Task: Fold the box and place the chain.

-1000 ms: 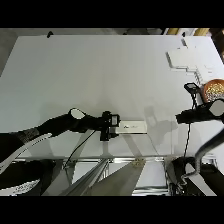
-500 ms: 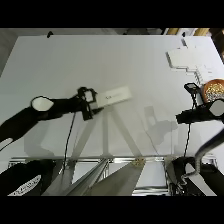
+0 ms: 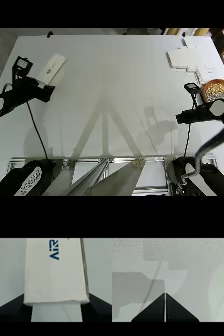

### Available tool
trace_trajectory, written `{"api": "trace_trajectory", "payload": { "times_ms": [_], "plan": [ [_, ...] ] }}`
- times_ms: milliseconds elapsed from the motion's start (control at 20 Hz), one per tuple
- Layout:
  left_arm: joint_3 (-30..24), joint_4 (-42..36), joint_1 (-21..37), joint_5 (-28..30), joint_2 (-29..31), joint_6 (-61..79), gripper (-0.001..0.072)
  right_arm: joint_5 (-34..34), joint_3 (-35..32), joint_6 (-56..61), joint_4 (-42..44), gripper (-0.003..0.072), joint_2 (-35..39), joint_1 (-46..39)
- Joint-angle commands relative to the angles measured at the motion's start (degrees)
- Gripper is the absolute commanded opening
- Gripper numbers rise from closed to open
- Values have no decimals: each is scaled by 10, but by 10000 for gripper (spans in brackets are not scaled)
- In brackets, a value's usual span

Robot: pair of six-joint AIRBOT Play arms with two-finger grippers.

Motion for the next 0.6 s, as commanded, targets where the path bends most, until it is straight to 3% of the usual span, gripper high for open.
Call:
{"api": "trace_trajectory", "payload": {
  "times_ms": [0, 250, 500, 550],
  "plan": [
    [0, 110, 66, -19, -26, -195, 209, 0, 0, 0, 0, 18, 0, 0],
    [-1, 127, 99, -58, -57, -266, 219, 0, 0, 0, 0, 18, 0, 0],
    [-1, 172, 99, -99, -83, -328, 540, -1, 0, 0, 0, 18, 0, 0],
    [-1, 178, 99, -106, -89, -339, 639, -1, 0, 0, 0, 18, 0, 0]
  ]
}}
